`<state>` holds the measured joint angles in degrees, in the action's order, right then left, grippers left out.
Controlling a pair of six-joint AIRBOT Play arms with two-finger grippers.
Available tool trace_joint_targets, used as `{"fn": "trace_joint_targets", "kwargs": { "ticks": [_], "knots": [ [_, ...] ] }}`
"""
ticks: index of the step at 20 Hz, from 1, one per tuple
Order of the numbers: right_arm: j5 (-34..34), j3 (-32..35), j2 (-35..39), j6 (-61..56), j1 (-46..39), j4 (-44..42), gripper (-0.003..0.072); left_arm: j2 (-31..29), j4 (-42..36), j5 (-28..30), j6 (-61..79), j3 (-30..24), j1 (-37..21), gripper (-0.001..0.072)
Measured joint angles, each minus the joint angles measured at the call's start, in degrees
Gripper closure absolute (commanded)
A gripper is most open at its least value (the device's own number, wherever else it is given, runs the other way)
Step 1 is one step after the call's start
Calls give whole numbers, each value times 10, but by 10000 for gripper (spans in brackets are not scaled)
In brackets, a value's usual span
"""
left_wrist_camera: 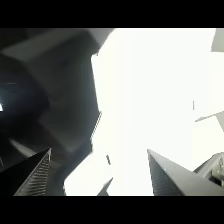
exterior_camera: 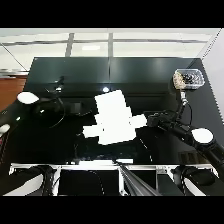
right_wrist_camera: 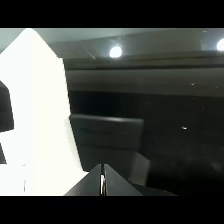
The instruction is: Fold the box and place the chain.
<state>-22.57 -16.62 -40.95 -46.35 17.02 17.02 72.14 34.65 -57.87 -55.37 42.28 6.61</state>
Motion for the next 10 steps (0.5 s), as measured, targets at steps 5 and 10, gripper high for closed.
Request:
{"fn": "trace_joint_targets", "kwargs": {
  "ticks": [5,10],
  "knots": [
    [-14,1,0,-2,7,8,673,137,-22,-47,48,87,19,19],
    [-24,1,0,-2,8,9,673,239,-62,-152,118,150,37,23]
  ]
}}
